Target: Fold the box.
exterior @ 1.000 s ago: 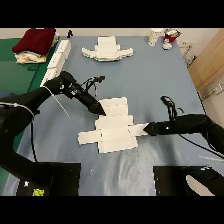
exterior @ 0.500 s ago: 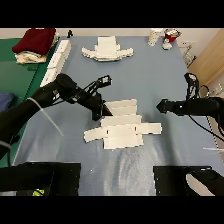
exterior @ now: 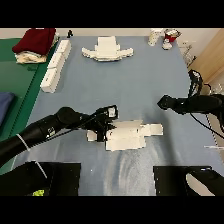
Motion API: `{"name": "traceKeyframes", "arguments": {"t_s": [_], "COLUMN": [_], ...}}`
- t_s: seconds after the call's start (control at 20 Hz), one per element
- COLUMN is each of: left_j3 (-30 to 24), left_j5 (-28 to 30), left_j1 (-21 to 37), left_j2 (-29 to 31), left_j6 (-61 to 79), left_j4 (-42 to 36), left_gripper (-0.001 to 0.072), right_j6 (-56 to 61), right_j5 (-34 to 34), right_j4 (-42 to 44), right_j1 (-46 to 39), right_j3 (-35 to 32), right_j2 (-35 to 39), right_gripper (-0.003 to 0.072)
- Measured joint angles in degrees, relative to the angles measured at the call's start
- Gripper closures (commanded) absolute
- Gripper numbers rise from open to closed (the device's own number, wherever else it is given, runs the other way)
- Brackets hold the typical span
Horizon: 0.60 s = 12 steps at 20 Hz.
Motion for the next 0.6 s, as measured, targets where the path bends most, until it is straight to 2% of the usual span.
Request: {"name": "traceKeyframes", "arguments": {"t_s": [0.15,0.25,0.6], "left_j3": [-1.36,-1.01,4.09], "left_j5": [3.45,3.43,-10.1], "left_j1": [-1.36,-0.74,6.05], "left_j2": [0.5,0.63,-0.96], "left_j6": [0.11,0.09,0.04], "left_j4": [0.0,0.07,0.94], "left_gripper": [0.0698,0.0698,0.0698], "right_j6": [0.13,0.13,0.15], "right_j5": [-0.02,-0.11,-0.81], "right_j4": [0.39,0.46,1.14], "right_j1": [0.0,0.0,0.0], "right_j3": [0.0,0.0,-0.02], "right_j2": [-0.02,-0.02,-0.02], "right_gripper": [0.0039,0.0039,0.0039]}}
